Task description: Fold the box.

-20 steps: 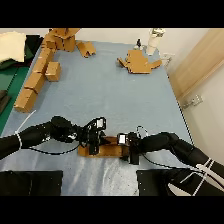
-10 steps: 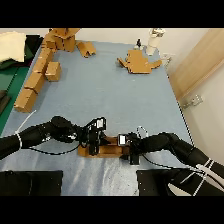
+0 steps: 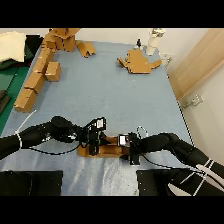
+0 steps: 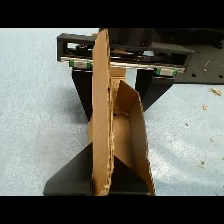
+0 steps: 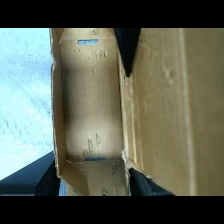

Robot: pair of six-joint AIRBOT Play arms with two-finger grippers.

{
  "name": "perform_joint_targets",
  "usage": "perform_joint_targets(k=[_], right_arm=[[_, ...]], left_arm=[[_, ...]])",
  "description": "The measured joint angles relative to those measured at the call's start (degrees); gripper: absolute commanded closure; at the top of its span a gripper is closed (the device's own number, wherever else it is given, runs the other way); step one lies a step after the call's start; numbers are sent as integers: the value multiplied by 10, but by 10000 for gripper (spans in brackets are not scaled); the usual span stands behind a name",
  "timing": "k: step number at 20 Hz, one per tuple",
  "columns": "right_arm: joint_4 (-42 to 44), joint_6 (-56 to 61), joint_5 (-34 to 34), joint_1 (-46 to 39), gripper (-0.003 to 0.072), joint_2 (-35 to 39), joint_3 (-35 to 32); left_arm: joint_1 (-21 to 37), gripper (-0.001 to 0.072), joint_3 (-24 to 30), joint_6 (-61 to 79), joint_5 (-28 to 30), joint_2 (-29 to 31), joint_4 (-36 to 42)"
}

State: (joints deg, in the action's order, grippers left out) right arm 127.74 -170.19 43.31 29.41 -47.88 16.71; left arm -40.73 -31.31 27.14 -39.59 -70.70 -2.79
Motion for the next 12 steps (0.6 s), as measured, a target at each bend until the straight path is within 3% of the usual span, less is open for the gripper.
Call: perform_joint_targets(k=[7,9,12], right_arm=[[-1,-3,-10,0,148,0,0],[-1,-1,-24,0,78,0,-1],[0,2,-33,0,79,0,0]], left_arm=[[0,696,0,0,1,0,0],[0,696,0,0,2,0,0],[0,696,0,0,2,0,0]])
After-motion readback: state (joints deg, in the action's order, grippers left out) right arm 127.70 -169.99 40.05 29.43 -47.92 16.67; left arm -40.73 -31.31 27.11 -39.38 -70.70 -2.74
